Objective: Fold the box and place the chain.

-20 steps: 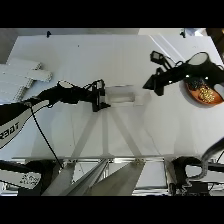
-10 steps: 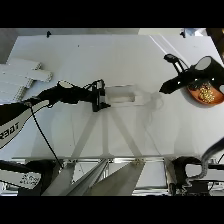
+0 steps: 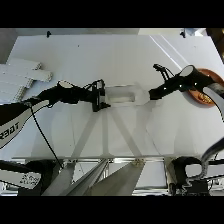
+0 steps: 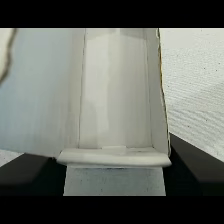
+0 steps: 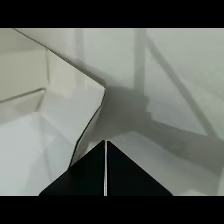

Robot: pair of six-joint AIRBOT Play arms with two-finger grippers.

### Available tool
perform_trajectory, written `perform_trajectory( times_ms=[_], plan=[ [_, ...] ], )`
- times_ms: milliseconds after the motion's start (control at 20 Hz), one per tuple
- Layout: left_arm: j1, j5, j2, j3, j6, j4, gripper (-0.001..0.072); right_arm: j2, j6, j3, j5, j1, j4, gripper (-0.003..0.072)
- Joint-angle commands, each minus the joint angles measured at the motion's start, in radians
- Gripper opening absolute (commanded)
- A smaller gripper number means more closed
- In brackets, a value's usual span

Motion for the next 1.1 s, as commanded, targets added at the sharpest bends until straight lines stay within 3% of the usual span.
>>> perform_trajectory(
  times_ms=[0, 400, 500, 1050],
  plan=[
    [0.001, 0.000, 0.000, 0.000, 0.000, 0.000, 0.0394, -0.022, -0.040, -0.001, -0.006, 0.013, 0.128, 0.0004],
    [0.001, 0.000, 0.000, 0.000, 0.000, 0.000, 0.0394, -0.021, -0.125, 0.000, 0.074, 0.016, 0.256, 0.0015],
    [0.001, 0.000, 0.000, 0.000, 0.000, 0.000, 0.0394, -0.021, -0.141, 0.000, 0.075, 0.016, 0.315, 0.0173],
    [0.001, 0.000, 0.000, 0.000, 0.000, 0.000, 0.0394, -0.021, -0.165, 0.000, 0.091, 0.037, 0.345, 0.0206]
  ],
)
